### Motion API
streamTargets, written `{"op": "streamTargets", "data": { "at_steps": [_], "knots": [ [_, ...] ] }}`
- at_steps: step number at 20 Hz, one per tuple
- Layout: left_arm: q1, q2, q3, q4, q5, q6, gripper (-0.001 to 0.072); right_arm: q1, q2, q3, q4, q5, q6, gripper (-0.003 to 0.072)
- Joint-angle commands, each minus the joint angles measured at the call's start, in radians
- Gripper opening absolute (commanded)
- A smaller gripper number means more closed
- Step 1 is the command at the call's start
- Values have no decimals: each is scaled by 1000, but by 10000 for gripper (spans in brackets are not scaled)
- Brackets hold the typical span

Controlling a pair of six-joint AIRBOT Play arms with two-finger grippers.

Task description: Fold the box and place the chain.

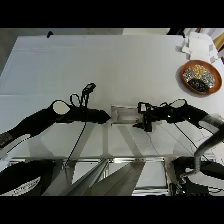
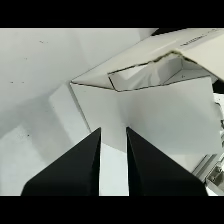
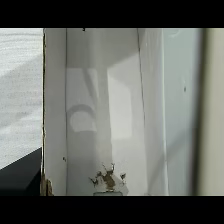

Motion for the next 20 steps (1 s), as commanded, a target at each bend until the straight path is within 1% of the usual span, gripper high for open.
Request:
{"op": "streamTargets", "data": {
  "at_steps": [1, 3, 11, 12, 13, 14, 18, 20],
  "knots": [
    [-19, 1, 1, -10, 27, -5, 180, 1, 0, 0, 0, 0, 0, 296],
    [-26, 1, 1, -19, 31, -5, 220, 1, 0, 0, 0, 0, 0, 296],
    [-29, 1, 2, -18, 34, -6, 226, 1, 0, 0, 0, 0, 0, 296],
    [-29, 1, 5, -18, 32, -12, 255, 1, 0, 0, 0, 0, 0, 296],
    [-29, 1, 6, -19, 33, -12, 308, 1, 0, 0, 0, 0, 0, 296],
    [-29, 1, 8, -17, 32, -13, 343, 1, 0, 0, 0, 0, 0, 296],
    [-44, 0, 8, -5, 42, -40, 345, 1, 0, 0, 0, 0, 0, 296],
    [-54, 0, 8, 26, 74, -92, 345, 1, 0, 0, 0, 0, 0, 296]
  ]
}}
